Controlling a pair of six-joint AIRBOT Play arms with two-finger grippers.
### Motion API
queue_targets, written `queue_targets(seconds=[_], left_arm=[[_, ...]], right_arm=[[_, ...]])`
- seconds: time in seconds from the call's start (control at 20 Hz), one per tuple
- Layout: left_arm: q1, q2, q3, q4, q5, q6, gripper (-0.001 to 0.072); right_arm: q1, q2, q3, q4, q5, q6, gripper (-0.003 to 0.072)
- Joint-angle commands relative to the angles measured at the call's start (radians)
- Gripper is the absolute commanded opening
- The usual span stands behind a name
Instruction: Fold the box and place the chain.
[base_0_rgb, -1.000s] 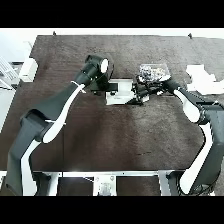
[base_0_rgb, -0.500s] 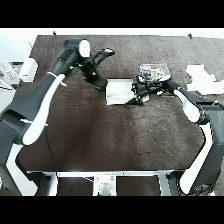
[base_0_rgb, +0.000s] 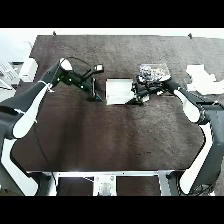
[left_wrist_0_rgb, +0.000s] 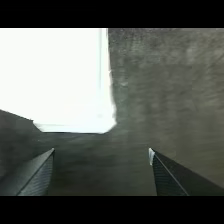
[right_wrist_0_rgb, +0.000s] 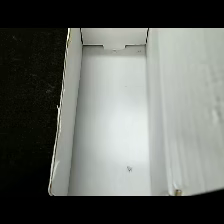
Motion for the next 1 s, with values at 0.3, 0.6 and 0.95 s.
queue_targets(seconds=[0.3, 0.6, 0.95], left_arm=[[0.011, -0.075, -0.073, -0.204, 0.136, 0.306, 0.072], [0.011, -0.076, -0.074, -0.204, 0.168, 0.303, 0.072], [0.011, -0.077, -0.074, -0.22, 0.185, 0.302, 0.072]], right_arm=[[0.001, 0.0, 0.0, 0.0, 0.0, 0.0, 0.0415], [0.001, 0.0, 0.0, 0.0, 0.0, 0.0, 0.0414], [0.001, 0.0, 0.0, 0.0, 0.0, 0.0, 0.0415]])
